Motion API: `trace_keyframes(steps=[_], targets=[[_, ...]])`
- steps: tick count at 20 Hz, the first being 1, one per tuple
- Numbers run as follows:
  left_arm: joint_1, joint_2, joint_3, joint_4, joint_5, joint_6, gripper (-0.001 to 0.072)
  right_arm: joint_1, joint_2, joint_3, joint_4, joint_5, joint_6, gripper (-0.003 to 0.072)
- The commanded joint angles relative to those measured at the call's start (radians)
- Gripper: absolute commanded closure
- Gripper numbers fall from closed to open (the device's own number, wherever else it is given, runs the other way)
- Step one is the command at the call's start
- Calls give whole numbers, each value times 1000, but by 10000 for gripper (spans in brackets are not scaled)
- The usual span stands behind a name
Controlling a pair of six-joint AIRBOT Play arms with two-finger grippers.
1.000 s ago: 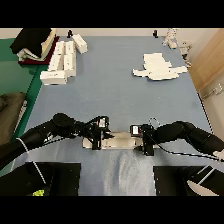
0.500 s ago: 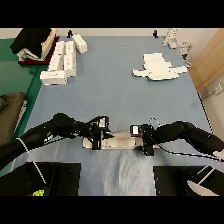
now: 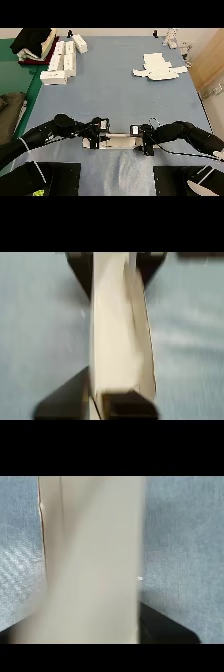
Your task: Fold the box.
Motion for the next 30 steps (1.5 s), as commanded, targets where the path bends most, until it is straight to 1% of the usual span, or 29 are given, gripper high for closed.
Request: trace_keyframes(steps=[1,3,4,5,6,8,9,10,11,12,13,14,15,17,19,20,23,24,26,30], targets=[[-1,4,3,-34,-5,-5,406,0,0,0,0,0,0,171],[-1,7,3,-33,5,-12,405,0,0,0,0,0,0,171],[-1,19,3,-32,10,-60,403,0,0,0,0,0,0,171],[1,42,3,-15,15,-124,295,0,0,0,0,0,0,171],[9,74,3,24,19,-219,210,0,0,0,0,0,0,171],[50,170,3,185,-4,-491,210,0,0,0,0,0,0,171],[76,229,3,299,-32,-661,213,0,0,0,0,0,0,171],[101,287,3,409,-76,-835,319,0,0,0,0,0,0,171],[125,344,3,505,-138,-982,449,0,0,0,0,0,0,171],[146,401,3,580,-215,-1089,566,0,0,0,0,0,0,171],[163,452,3,623,-298,-1167,697,1,0,0,0,0,0,172],[173,491,3,638,-364,-1237,696,0,0,0,0,0,0,171],[173,524,3,634,-407,-1352,696,0,0,0,0,0,0,171],[153,546,2,555,-443,-1513,696,0,0,0,0,0,0,171],[102,514,2,427,-441,-1524,696,1,0,0,0,0,0,171],[69,481,2,370,-419,-1539,697,0,0,0,0,0,0,171],[-37,336,4,192,-269,-1567,697,0,0,0,0,0,0,171],[-57,285,14,144,-228,-1566,696,0,0,0,0,0,0,171],[-63,171,71,97,-196,-1537,696,0,0,0,0,0,0,171],[-26,-26,221,98,-174,-1495,696,0,0,0,0,0,0,171]])
